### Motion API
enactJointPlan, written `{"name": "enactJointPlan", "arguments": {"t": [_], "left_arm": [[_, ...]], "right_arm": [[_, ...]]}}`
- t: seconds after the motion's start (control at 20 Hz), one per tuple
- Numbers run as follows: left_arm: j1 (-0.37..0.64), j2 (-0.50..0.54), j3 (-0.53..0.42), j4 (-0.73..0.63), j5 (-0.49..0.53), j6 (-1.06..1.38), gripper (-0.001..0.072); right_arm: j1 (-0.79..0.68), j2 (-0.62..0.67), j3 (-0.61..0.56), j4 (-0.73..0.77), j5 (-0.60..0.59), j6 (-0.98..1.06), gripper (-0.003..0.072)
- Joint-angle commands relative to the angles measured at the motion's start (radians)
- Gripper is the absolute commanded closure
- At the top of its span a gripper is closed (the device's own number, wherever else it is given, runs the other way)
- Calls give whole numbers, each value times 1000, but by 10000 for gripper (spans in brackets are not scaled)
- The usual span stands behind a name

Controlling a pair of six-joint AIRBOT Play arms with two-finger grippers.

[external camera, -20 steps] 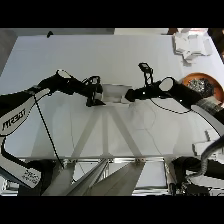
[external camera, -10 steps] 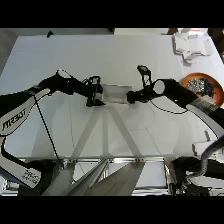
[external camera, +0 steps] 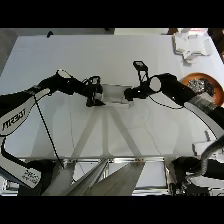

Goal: Fold the box and place the chain.

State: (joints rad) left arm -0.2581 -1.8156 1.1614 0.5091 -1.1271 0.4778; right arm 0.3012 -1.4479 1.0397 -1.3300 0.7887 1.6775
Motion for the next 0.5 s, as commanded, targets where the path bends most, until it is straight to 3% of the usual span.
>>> {"name": "enactJointPlan", "arguments": {"t": [0.0,0.25,0.3,0.45], "left_arm": [[1,0,0,0,1,0,523],[1,0,0,0,1,0,523],[1,0,0,0,1,0,523],[1,0,0,0,1,0,523]], "right_arm": [[39,-18,14,-89,47,66,229],[80,-66,15,-213,74,210,235],[84,-73,20,-242,95,240,276],[86,-97,63,-260,135,290,283]]}}
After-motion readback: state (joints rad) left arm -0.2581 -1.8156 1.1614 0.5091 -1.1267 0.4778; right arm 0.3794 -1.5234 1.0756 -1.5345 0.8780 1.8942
